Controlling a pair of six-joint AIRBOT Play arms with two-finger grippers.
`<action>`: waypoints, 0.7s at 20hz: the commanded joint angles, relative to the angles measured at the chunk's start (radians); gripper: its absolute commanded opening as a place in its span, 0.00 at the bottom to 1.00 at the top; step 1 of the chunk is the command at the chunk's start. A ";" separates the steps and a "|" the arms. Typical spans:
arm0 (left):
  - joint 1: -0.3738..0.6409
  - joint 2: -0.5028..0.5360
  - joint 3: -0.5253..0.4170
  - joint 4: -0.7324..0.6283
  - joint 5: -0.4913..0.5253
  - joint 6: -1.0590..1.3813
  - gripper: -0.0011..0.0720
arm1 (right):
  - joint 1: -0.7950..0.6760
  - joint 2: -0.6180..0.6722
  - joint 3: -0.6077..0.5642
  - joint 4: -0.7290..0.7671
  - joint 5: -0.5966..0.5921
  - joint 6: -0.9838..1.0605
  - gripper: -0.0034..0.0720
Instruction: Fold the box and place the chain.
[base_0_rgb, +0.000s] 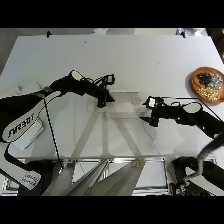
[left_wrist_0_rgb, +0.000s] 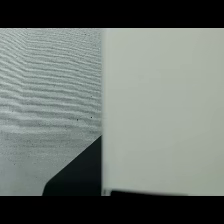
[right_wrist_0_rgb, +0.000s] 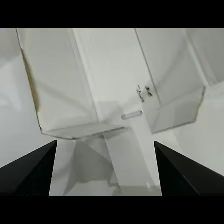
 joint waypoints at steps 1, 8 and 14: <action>0.000 0.000 0.000 0.000 0.000 0.000 0.03 | 0.024 -0.010 -0.003 0.026 -0.004 -0.019 0.94; 0.000 0.000 0.000 0.000 0.000 0.000 0.03 | 0.024 -0.009 -0.003 0.045 0.002 0.052 0.94; 0.000 0.000 0.000 0.000 0.000 0.000 0.03 | 0.023 -0.009 0.030 0.058 -0.067 0.137 0.94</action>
